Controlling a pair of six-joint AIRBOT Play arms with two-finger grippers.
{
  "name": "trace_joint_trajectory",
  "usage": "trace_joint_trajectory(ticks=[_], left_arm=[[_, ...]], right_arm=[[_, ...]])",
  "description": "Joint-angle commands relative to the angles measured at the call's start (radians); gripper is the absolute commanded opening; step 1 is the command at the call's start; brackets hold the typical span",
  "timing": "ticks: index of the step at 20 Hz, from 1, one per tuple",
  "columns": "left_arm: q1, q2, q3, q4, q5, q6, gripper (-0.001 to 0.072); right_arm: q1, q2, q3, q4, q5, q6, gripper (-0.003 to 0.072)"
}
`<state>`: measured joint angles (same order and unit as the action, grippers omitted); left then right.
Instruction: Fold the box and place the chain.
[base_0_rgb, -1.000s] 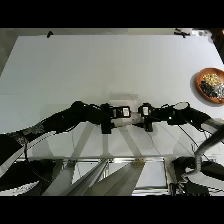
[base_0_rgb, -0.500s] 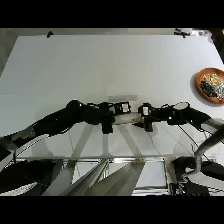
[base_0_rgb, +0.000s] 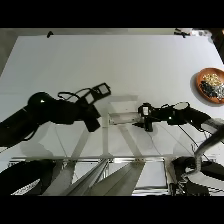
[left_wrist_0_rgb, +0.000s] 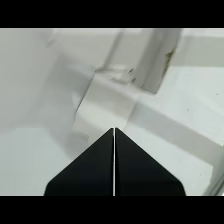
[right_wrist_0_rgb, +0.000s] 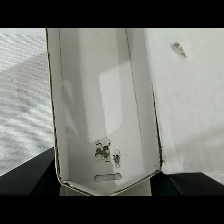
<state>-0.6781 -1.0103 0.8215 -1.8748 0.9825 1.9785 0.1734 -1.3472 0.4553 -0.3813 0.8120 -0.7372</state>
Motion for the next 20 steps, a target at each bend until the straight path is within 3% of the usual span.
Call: trace_joint_trajectory(ticks=[1,4,8,14,20], left_arm=[[0.143,0.049,-0.009,0.05,0.135,-0.265,0.0002],[0.23,0.037,-0.071,0.014,0.135,-0.41,0.0003],[0.24,-0.026,-0.139,-0.12,0.081,-0.43,0.0002],[0.242,-0.148,-0.142,-0.126,-0.019,-0.564,0.0002],[0.203,-0.2,-0.143,-0.195,-0.08,-0.46,0.0005]], right_arm=[[0.0,0.0,0.001,0.0,0.001,0.0,0.0406],[0.0,0.0,0.001,0.0,0.001,0.0,0.0406],[0.0,0.0,0.001,0.0,0.001,0.0,0.0406],[0.0,0.0,0.001,0.0,0.001,0.0,0.0406],[0.0,0.0,0.001,0.0,0.001,0.0,0.0406]])
